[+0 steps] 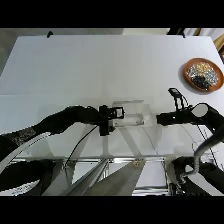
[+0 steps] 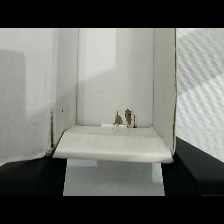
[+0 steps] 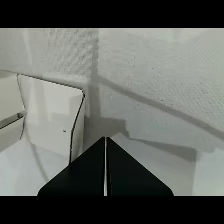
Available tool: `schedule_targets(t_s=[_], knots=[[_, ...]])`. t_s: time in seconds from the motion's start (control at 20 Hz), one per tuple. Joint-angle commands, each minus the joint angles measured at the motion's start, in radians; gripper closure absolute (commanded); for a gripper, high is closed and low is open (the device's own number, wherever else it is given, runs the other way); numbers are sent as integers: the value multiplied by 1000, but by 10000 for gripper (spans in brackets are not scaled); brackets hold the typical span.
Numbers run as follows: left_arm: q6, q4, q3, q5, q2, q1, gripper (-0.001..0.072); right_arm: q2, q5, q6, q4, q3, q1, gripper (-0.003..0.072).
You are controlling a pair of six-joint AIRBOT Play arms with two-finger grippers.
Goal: Fold the box and place the chain.
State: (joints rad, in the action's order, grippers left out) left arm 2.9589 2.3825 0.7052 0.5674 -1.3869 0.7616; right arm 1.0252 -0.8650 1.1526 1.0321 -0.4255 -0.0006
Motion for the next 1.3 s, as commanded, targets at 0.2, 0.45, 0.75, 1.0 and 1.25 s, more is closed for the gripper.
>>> schedule_targets(t_s=[0.2, 0.45, 0.75, 1.0, 1.25], knots=[[0, -1, 0, 0, 0, 0, 498, 64, -11, -70, -117, -3, 39, 675], [0, -1, 0, 1, 0, 0, 499, 22, -42, -85, -140, -50, 39, 673], [0, -1, 0, 0, 0, 0, 498, -4, -127, -175, -342, -68, 39, 545], [0, -1, 0, 0, 0, 0, 498, -4, -158, -180, -351, -68, 39, 390], [0, -1, 0, 0, 0, 0, 499, -4, -136, -96, -270, -68, 87, 171]])
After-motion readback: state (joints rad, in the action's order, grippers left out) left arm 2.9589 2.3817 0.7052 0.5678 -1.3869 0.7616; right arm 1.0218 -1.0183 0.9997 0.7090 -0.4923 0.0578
